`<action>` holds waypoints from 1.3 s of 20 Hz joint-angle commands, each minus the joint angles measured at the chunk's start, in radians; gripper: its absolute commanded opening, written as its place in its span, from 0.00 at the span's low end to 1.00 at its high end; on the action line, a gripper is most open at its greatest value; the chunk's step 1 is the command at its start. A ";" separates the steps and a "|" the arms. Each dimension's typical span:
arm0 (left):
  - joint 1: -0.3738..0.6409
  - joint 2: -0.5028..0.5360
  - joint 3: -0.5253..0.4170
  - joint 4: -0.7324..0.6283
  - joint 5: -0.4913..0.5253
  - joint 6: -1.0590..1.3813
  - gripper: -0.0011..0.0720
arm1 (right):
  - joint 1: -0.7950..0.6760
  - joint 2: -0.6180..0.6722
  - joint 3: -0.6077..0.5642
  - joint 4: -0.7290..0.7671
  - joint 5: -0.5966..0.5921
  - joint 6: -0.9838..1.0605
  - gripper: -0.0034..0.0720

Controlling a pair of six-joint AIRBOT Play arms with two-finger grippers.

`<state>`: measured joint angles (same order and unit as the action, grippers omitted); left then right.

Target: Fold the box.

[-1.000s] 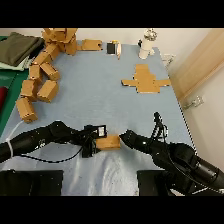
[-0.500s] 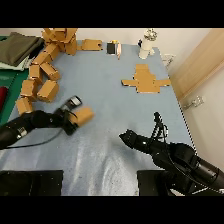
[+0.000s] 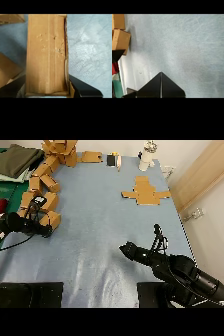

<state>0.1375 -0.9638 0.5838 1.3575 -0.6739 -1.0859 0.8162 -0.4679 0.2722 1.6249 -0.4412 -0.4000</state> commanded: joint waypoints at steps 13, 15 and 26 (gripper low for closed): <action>0.049 -0.073 0.003 0.229 0.013 -0.325 0.76 | 0.000 0.002 0.003 -0.001 0.016 0.000 0.05; 0.048 -0.109 0.003 0.159 0.053 -0.323 0.76 | 0.000 0.002 0.003 -0.002 0.015 0.000 0.05; -0.041 -0.186 0.071 0.100 0.266 -0.302 0.76 | 0.001 0.002 0.003 -0.001 0.015 0.000 0.05</action>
<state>0.1017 -1.1408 0.6315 1.4532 -0.4694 -1.3834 0.8162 -0.4667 0.2741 1.6234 -0.4267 -0.4004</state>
